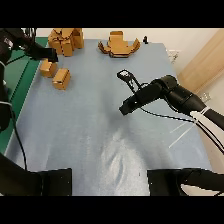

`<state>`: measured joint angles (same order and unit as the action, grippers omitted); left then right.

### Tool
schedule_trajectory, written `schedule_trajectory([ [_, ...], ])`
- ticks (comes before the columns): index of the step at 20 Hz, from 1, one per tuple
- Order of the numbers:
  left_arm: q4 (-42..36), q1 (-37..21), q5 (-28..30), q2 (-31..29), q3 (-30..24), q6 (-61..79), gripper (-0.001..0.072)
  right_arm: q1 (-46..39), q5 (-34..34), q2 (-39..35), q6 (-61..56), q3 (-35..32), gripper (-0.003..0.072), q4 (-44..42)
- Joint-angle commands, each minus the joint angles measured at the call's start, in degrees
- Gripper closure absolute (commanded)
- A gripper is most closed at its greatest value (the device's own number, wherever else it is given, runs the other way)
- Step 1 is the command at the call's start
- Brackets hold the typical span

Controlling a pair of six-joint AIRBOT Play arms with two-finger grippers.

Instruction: Fold the box.

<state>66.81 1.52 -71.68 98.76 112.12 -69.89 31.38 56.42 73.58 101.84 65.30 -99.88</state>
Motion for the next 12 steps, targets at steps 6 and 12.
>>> schedule_trajectory([
  [6, -18.10, 3.37, -0.72, -26.80, -33.88, 11.98, 0.0023, 0.02, -0.37, -0.11, -0.35, -0.02, 0.0684, -0.48],
  [12, -18.05, 5.92, 13.92, -55.23, -65.83, 12.46, 0.0021, 0.02, 2.80, -0.09, -0.48, 0.00, 0.0684, -0.44],
])
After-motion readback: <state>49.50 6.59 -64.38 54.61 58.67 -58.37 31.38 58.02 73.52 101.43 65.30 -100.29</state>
